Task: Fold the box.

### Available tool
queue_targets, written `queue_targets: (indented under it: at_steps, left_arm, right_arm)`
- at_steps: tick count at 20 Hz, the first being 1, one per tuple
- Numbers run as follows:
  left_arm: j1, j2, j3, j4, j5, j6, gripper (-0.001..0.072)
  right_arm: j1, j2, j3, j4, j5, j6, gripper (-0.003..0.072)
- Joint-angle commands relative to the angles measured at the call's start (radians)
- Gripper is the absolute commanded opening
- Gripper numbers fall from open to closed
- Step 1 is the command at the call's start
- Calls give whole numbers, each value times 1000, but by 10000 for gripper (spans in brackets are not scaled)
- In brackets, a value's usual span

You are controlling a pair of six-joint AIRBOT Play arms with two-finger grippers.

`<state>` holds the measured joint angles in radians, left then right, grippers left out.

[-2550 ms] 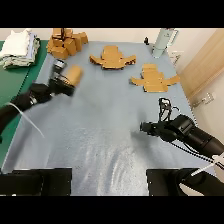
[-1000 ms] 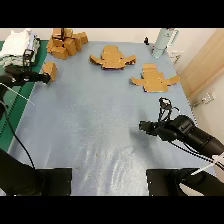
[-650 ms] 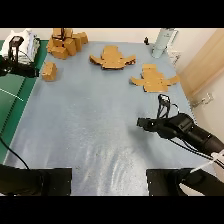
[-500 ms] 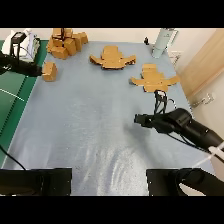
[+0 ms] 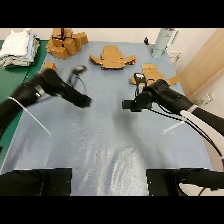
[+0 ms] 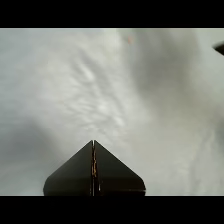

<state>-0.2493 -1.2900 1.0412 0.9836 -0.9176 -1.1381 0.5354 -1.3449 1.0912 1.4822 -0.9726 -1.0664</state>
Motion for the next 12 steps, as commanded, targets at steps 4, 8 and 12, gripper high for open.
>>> queue_targets:
  at_steps: [4,8,12]
  left_arm:
    - [-200,5,-90,3,117,-113,13]
    - [-200,5,-91,2,98,-111,13]
    - [-200,5,-90,2,98,-111,13]
  right_arm:
    - [1,-100,73,158,-43,-116,4]
    - [0,-100,73,156,-43,-116,4]
    - [0,-100,73,156,-43,-116,4]
